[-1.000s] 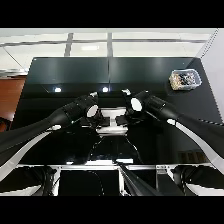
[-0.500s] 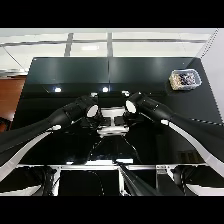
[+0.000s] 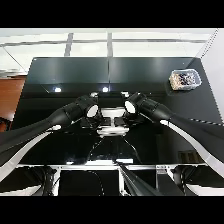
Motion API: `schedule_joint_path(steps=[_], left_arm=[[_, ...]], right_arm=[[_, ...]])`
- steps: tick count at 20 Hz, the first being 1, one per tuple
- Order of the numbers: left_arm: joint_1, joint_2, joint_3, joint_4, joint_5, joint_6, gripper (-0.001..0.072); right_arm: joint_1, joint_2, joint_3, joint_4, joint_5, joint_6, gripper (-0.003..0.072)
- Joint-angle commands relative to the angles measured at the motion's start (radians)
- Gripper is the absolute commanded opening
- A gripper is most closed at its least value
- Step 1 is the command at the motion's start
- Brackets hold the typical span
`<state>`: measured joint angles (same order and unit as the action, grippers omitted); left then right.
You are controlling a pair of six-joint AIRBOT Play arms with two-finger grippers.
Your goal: Fold the box and place the chain.
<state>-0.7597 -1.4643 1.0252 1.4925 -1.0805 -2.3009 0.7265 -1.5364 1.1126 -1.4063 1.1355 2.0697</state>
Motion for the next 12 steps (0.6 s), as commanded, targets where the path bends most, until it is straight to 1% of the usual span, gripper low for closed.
schedule_joint_path(steps=[1,2,3,4,5,8,11,12], left_arm=[[0.001,0.000,0.000,0.006,-0.002,0.004,0.0029],[0.001,0.000,0.000,0.006,-0.002,0.004,0.0029],[0.001,0.000,0.000,0.006,-0.002,0.004,0.0029],[0.001,0.000,0.000,0.006,-0.002,0.004,0.0029],[0.001,0.000,0.000,0.006,-0.002,0.004,0.0029],[0.001,0.000,0.000,0.006,-0.002,0.004,0.0029],[0.001,0.000,0.000,0.006,-0.002,0.004,0.0029],[0.001,0.000,0.000,0.006,-0.002,0.004,0.0029]], right_arm=[[0.001,0.001,0.001,-0.005,0.002,-0.006,0.0014],[0.001,0.002,0.001,-0.005,0.000,-0.006,0.0015],[0.000,0.005,0.001,-0.005,-0.001,-0.006,0.0038],[0.001,0.012,0.001,-0.005,-0.002,-0.006,0.0237],[0.000,0.021,0.004,-0.005,-0.002,-0.006,0.0317],[0.001,0.087,0.016,0.000,0.039,-0.024,0.0316],[-0.002,0.252,0.025,-0.017,0.108,-0.116,0.0316],[-0.007,0.326,0.025,-0.087,0.124,-0.125,0.0316]])
